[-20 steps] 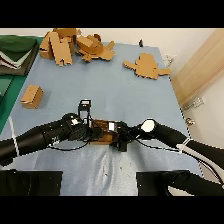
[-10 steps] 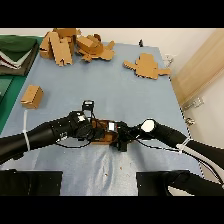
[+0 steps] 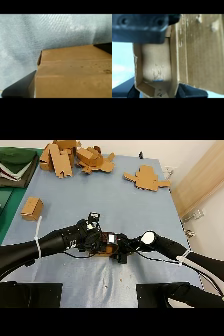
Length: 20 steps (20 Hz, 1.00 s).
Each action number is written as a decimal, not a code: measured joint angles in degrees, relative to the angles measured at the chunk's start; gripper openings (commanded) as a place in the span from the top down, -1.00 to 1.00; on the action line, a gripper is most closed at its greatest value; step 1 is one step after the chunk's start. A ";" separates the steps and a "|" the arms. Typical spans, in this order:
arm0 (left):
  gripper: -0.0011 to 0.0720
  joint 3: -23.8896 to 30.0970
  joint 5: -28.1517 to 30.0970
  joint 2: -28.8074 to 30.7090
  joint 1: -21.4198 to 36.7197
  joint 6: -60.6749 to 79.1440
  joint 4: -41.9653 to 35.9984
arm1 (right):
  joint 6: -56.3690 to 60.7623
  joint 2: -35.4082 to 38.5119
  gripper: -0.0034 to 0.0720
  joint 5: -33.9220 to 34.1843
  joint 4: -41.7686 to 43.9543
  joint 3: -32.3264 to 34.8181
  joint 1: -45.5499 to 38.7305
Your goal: Fold the box.
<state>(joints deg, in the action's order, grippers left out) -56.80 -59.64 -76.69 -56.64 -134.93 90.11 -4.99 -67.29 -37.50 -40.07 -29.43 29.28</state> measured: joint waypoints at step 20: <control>0.93 -0.46 1.46 -3.61 -0.46 1.07 1.46 | 0.17 0.00 -0.46 -0.02 0.09 0.00 -0.04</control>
<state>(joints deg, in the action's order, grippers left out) -57.25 -58.17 -80.29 -57.10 -133.86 91.57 -4.82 -67.29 -37.52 -39.99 -29.43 29.23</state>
